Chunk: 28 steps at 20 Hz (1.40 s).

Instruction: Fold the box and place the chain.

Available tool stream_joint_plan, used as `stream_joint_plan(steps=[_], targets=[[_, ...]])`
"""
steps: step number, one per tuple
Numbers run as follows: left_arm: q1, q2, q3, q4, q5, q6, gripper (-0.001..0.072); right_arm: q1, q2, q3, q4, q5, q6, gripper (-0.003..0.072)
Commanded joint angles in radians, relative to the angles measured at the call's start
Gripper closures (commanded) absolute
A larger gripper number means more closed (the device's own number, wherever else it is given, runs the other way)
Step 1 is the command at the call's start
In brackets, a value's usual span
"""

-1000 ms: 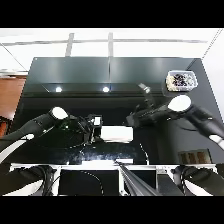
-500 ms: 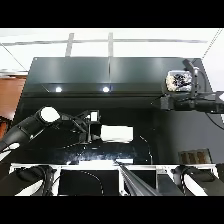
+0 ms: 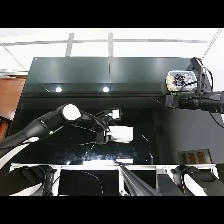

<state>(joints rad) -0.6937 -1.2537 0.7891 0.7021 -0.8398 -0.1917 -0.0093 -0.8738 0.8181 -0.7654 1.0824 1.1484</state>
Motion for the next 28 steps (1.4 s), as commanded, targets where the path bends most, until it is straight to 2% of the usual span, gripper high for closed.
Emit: stream_joint_plan(steps=[1,28], targets=[[-0.025,-0.058,0.029,-0.010,0.002,-0.023,-0.0001,-0.001,0.000,-0.001,-0.003,-0.002,0.001,0.0649],[-0.022,-0.039,0.029,0.042,0.023,-0.027,-0.0002,-0.001,0.000,-0.001,-0.003,-0.006,0.004,0.0648]])
